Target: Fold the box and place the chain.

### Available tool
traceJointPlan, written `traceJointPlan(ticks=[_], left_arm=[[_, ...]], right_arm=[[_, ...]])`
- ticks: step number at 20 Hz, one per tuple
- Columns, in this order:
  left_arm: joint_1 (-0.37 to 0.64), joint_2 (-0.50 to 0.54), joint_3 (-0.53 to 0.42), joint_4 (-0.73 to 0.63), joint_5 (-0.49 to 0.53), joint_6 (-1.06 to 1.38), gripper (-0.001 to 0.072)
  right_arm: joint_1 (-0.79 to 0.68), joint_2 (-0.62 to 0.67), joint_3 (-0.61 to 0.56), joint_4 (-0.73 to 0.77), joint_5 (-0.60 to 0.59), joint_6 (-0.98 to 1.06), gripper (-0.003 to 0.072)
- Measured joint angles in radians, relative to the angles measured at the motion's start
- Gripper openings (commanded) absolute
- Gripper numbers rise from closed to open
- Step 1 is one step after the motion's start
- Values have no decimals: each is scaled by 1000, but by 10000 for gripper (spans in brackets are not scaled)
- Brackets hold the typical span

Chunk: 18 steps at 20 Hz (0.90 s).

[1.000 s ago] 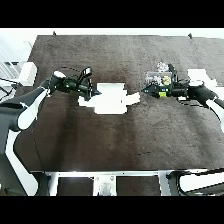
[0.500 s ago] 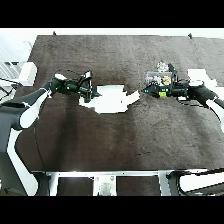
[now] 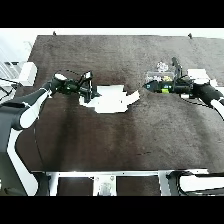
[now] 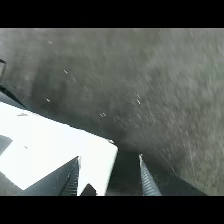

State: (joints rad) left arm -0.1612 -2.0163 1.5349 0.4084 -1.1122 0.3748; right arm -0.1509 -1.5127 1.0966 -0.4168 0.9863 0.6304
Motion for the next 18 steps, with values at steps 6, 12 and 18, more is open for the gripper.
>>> traceJointPlan(ticks=[6,12,18], left_arm=[[0,0,0,1,2,0,18],[0,0,0,2,4,0,18],[0,0,0,2,5,0,18]], right_arm=[[7,61,-1,14,17,-148,425],[66,87,-38,15,137,-332,491],[228,97,-119,-172,38,-571,620]])
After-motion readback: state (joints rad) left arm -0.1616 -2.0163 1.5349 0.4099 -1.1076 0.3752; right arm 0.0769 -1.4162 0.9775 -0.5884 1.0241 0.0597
